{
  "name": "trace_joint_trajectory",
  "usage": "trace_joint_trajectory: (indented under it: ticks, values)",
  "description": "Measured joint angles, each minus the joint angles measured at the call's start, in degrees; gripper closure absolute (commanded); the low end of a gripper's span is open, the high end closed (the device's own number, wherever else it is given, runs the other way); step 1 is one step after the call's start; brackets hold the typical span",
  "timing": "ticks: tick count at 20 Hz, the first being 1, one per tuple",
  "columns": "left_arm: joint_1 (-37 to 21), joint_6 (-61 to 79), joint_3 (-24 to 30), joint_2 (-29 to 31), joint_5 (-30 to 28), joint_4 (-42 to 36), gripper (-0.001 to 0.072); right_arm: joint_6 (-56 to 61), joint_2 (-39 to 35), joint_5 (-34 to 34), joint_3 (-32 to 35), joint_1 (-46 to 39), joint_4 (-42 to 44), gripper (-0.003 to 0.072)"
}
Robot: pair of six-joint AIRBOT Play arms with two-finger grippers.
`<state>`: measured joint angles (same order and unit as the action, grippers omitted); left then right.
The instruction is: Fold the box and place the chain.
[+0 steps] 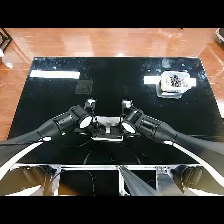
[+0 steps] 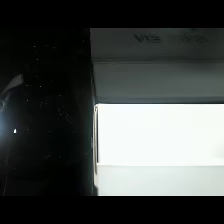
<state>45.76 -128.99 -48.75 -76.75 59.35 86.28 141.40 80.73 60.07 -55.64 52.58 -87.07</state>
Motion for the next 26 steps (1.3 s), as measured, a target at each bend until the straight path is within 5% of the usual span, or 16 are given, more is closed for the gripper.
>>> trace_joint_trajectory:
  ticks: [1, 5, 6, 7, 11, 15, 21, 26]
  values:
    - [0.0, 0.0, 0.0, 0.0, 0.0, 0.0, 0.0692, 0.0, 0.1, -0.1, 0.0, 0.0, 0.1, 0.0645]
    - [0.0, -0.2, 0.0, 0.0, -0.2, -0.2, 0.0692, 0.2, 0.4, 0.1, 0.0, 0.0, 0.1, 0.0654]
    - [0.0, -0.2, 0.0, 0.0, -0.2, -0.2, 0.0692, 0.2, 0.4, 0.1, -0.1, 0.0, 0.1, 0.0550]
    - [0.0, -0.1, 0.0, 0.0, -0.2, -0.1, 0.0692, -0.1, 0.4, 0.2, 0.0, 0.0, 0.0, 0.0318]
    - [0.0, 0.0, 0.0, 0.0, -0.2, 0.0, 0.0692, -0.3, -0.7, 0.7, -0.2, 0.0, -0.1, 0.0142]
    - [0.0, 0.0, 0.0, 0.0, -0.1, 0.0, 0.0692, -4.2, -5.5, 2.4, -0.2, -1.1, -0.1, 0.0142]
    - [0.0, 0.0, 0.0, 0.0, -0.1, 0.0, 0.0692, -11.2, -22.7, 7.4, -0.2, -7.2, -0.4, 0.0142]
    - [0.0, 0.0, 0.0, 0.0, 0.3, 0.0, 0.0692, -15.6, -33.1, 15.2, -0.2, -18.2, -9.1, 0.0141]
